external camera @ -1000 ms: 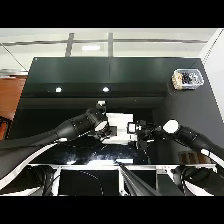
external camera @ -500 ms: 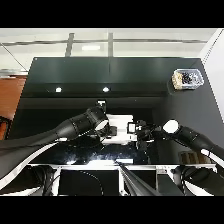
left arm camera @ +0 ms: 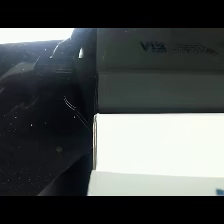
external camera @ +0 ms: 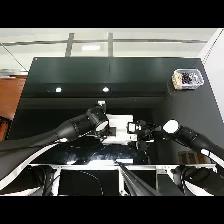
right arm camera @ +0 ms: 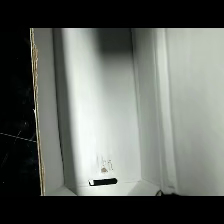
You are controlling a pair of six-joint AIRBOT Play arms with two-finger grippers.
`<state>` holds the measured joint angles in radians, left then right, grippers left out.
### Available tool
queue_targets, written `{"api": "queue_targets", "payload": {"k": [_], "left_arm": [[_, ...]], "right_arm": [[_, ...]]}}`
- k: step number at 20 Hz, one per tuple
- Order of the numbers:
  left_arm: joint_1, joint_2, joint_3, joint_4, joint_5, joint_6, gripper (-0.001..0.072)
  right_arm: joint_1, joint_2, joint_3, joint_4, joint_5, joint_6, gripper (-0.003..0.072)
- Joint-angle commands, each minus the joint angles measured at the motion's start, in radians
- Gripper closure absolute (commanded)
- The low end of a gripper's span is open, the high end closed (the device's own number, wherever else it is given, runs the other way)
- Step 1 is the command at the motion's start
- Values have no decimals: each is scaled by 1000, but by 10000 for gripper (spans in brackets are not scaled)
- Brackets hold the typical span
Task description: Fold the box and place the chain.
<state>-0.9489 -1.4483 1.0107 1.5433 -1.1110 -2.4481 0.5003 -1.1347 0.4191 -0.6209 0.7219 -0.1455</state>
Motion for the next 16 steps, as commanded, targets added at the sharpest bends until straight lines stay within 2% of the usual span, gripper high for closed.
{"api": "queue_targets", "payload": {"k": [1, 3, 4, 5, 6, 10, 14, 16], "left_arm": [[-10, 0, 0, 13, 14, 6, 683], [-6, 0, 0, 25, 8, 6, 683], [-2, 0, 0, 27, 6, 6, 683], [3, 0, 2, 29, 2, 6, 684], [8, 0, 2, 28, 2, 6, 684], [9, 0, 2, 38, -1, 6, 684], [9, 0, 2, 43, 10, 6, 682], [9, 0, 2, 42, 11, 6, 682]], "right_arm": [[1, 0, 0, 0, 0, -2, 343], [1, 0, 0, 1, 1, 1, 340], [0, 1, 0, 3, 8, 11, 235], [0, 2, 1, 4, 18, 20, 31], [0, 7, 1, 2, 22, 32, -3], [0, 72, 3, -18, 47, 60, -2], [-2, 173, 6, -193, 67, 109, -2], [-2, 183, 6, -253, 68, 113, -2]]}}
